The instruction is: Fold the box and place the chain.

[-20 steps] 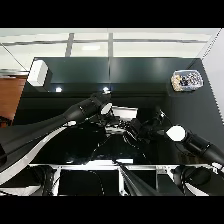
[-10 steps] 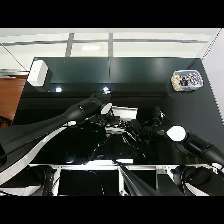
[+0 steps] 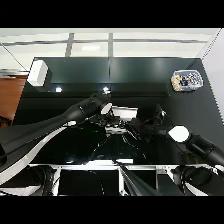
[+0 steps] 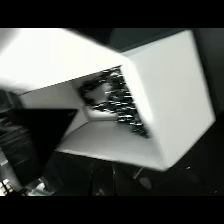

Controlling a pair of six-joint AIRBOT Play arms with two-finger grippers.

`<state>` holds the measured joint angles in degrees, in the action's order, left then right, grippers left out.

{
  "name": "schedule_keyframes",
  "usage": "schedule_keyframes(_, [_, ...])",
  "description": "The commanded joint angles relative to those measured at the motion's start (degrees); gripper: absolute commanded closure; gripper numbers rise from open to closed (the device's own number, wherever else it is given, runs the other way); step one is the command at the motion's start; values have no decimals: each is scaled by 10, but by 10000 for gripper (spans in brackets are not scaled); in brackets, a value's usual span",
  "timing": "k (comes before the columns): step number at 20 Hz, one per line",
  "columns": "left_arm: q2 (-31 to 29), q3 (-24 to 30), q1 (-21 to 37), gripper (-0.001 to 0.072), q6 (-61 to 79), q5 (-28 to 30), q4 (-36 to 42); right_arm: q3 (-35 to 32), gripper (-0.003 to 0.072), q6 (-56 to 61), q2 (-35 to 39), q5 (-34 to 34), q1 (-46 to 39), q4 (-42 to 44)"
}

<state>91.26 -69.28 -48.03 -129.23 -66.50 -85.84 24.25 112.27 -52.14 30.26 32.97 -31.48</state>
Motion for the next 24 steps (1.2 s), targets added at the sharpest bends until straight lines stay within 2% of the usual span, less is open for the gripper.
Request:
schedule_keyframes(1, [0,0,0,682,0,0,0,10,556,-56,34,37,-24,-9])
schedule_keyframes(3, [0,0,0,682,0,0,0,22,556,-74,57,68,-54,-45])
schedule_keyframes(5, [0,0,0,682,0,0,0,48,556,-76,68,114,-89,-119])
schedule_keyframes(8, [0,0,0,682,0,1,0,108,556,-144,73,173,-134,-223])
schedule_keyframes(11, [0,0,0,682,0,5,0,161,556,-218,73,169,-166,-350])
schedule_keyframes(13, [0,0,0,682,0,5,0,167,557,-223,71,156,-178,-465])
schedule_keyframes(15, [0,0,0,682,0,5,0,164,557,-219,61,160,-189,-535])
schedule_keyframes(20, [0,-1,1,681,-6,3,0,163,556,-217,51,162,-211,-539])
schedule_keyframes(24, [-1,-2,3,682,-72,15,-1,163,556,-217,51,176,-211,-539])
